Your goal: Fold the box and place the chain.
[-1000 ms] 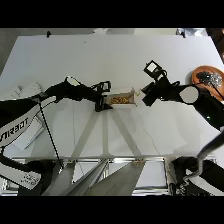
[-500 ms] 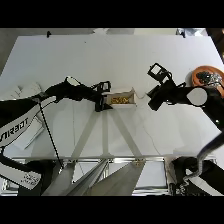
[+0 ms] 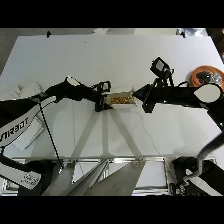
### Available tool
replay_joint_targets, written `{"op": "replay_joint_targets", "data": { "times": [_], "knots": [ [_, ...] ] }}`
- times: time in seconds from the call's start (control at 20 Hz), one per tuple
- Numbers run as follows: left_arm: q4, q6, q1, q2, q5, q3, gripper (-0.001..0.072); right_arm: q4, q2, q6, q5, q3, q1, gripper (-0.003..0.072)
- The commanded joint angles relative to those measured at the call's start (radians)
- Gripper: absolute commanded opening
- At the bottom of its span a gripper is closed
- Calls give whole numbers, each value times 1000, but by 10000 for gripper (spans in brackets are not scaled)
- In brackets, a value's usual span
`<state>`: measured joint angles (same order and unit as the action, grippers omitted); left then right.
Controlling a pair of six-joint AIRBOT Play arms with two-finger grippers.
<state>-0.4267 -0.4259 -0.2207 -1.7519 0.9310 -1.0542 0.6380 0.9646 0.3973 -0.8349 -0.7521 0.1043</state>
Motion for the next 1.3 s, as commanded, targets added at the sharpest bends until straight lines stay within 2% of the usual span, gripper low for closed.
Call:
{"op": "replay_joint_targets", "data": {
  "times": [0.0, 0.4, 0.6, 0.95, 1.0, 1.1, 1.15, 1.25],
  "knots": [
    [0, 0, 1, 0, 0, 0, 17, -53, 70, -45, 8, -1, 3, 6],
    [0, 0, 1, 0, 0, 0, 17, 56, 257, -51, 137, -1, 6, 7],
    [0, 0, 1, 0, 0, 0, 17, 156, 317, 55, 166, -1, 7, 8],
    [0, 0, 1, 0, 0, 0, 17, 173, 326, 77, 162, 0, 7, 9],
    [0, 0, 1, 0, 0, 0, 17, 166, 325, 77, 155, -1, 6, 22],
    [0, 0, 1, 0, 0, 0, 17, 160, 320, 77, 128, -1, 6, 186],
    [0, 0, 1, 0, 0, 0, 17, 157, 313, 77, 109, -1, 6, 221],
    [0, 0, 1, 0, 0, 0, 17, 146, 287, 77, 74, -1, 6, 221]
  ]
}}
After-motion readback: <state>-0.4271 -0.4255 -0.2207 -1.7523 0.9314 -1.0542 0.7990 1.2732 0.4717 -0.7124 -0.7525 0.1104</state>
